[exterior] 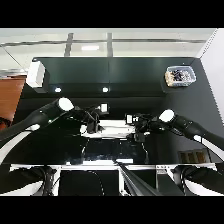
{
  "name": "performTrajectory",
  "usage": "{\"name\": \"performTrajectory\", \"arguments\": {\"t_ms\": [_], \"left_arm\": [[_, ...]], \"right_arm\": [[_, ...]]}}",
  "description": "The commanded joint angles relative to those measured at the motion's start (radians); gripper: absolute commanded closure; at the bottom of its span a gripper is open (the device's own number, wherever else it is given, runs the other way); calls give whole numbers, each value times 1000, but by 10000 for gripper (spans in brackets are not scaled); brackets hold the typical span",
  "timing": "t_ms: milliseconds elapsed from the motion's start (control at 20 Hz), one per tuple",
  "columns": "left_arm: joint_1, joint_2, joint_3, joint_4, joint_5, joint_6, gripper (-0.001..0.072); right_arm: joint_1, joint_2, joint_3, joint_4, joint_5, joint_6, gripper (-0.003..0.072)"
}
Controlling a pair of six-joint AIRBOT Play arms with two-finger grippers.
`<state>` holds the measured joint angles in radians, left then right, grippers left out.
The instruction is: Fold the box and place the chain.
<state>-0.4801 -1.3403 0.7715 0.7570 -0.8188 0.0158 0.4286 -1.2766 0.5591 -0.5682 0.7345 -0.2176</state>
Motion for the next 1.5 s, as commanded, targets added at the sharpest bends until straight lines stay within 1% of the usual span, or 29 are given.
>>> {"name": "performTrajectory", "arguments": {"t_ms": [0,50,100,150,250,300,350,400,450,500,600,650,800,950,1050,1100,1200,1300,1350,1450], "left_arm": [[35,123,0,187,-9,-243,1],[58,174,0,262,-27,-333,1],[82,220,0,325,-52,-407,1],[111,266,0,372,-88,-489,4],[174,330,0,388,-189,-614,32],[203,351,0,385,-246,-670,128],[228,364,0,382,-302,-731,361],[244,367,-1,377,-353,-788,626],[252,366,-8,344,-398,-826,689],[251,366,-26,274,-422,-855,689],[239,366,-77,99,-418,-856,689],[230,366,-98,55,-393,-854,689],[200,365,-147,17,-308,-862,689],[155,333,-201,-114,-241,-858,689],[115,293,-204,-187,-202,-849,689],[94,275,-204,-242,-165,-835,689],[60,247,-203,-385,-59,-734,689],[66,243,-203,-510,37,-649,689],[76,243,-201,-527,94,-642,690],[74,235,-201,-485,225,-644,690]], "right_arm": [[0,0,0,3,-3,2,286],[0,0,0,3,-2,2,455],[0,0,0,3,-2,2,518],[0,0,0,3,-2,2,517],[0,0,0,3,-2,2,518],[0,0,0,3,-2,2,518],[0,0,0,3,-2,2,518],[0,0,0,3,-2,2,518],[0,0,0,3,-1,2,517],[0,0,0,3,-2,2,517],[0,0,0,3,-1,2,517],[0,0,0,3,-2,2,517],[0,0,0,3,-2,2,517],[0,0,0,3,-2,2,517],[0,0,0,3,-2,2,517],[0,0,0,3,-2,2,517],[0,0,0,3,-2,2,517],[0,0,0,3,-2,2,517],[0,0,0,3,-1,2,517],[0,0,0,3,-1,2,517]]}}
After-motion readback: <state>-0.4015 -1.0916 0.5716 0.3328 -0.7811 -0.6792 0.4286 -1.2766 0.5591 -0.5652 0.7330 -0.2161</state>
